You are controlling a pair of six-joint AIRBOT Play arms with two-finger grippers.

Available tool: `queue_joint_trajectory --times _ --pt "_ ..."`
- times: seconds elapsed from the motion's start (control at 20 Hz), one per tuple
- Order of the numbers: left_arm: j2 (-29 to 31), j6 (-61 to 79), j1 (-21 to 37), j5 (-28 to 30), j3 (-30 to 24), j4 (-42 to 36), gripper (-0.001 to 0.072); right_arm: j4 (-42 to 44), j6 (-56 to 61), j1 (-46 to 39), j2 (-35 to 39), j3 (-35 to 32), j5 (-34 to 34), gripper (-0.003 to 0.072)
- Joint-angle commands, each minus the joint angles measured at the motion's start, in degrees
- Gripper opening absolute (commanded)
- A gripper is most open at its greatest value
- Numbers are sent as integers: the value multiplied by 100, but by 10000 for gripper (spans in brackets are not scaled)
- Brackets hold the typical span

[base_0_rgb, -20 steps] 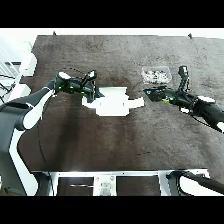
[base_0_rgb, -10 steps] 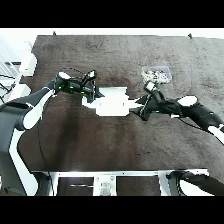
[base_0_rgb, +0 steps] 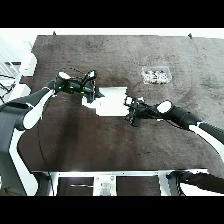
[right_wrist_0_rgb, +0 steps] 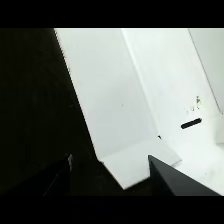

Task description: Fold the box and place the chain.

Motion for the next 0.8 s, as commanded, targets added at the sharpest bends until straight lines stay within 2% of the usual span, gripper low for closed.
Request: queue_joint_trajectory --times 0.0,0.35,0.75 --pt "2 0 0 0 -2 2 20 -57 -7 221 -181 46 -487 556" --pt "2 0 0 0 -2 0 19 15 4 282 -323 328 -1049 557" --pt "2 0 0 -2 -2 0 19 33 17 199 -184 503 -1086 556"
